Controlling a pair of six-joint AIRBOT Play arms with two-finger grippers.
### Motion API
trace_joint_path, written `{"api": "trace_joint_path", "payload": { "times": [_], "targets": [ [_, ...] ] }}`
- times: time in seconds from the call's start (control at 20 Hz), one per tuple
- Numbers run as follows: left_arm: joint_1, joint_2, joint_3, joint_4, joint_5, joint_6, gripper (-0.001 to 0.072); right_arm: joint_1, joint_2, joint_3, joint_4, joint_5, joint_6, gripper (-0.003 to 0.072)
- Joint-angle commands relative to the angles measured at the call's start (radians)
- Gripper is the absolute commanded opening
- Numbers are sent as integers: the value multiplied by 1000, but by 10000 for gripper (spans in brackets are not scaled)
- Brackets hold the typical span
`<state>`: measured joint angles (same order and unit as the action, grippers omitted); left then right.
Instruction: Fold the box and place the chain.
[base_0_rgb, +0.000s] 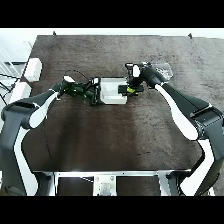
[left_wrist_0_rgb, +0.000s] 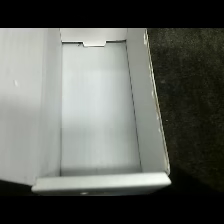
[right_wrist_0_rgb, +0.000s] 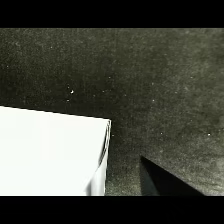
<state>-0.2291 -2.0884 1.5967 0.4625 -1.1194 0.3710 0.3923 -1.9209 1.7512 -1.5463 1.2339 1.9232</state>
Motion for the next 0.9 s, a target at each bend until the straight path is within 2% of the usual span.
{"api": "trace_joint_path", "payload": {
  "times": [0.0, 0.05, 0.1, 0.15, 0.5, 0.55, 0.65, 0.7, 0.85],
  "targets": [
    [1, 0, 0, 0, 1, 0, 419, 19, -14, 21, -19, 9, 15, 358],
    [1, 0, 0, 0, 1, 0, 419, 24, -23, 29, -23, 10, 15, 353],
    [1, 0, 0, 0, 1, 0, 419, 27, -32, 37, -27, 11, 14, 284],
    [1, 0, 0, 0, 1, 0, 419, 30, -38, 43, -29, 17, 14, 274],
    [1, 0, 0, 0, 0, 0, 419, 30, -44, 44, -69, 58, 60, 264],
    [1, 0, 0, 0, 0, 0, 419, 30, -44, 44, -72, 58, 60, 221],
    [1, 0, 0, 0, 0, 0, 419, 30, -48, 44, -75, 57, 75, 204],
    [1, 0, 0, 0, 0, 0, 419, 30, -50, 44, -75, 57, 78, 134],
    [1, 0, 0, 0, 0, 0, 419, 33, -50, 45, -73, 34, 79, 20]
  ]
}}
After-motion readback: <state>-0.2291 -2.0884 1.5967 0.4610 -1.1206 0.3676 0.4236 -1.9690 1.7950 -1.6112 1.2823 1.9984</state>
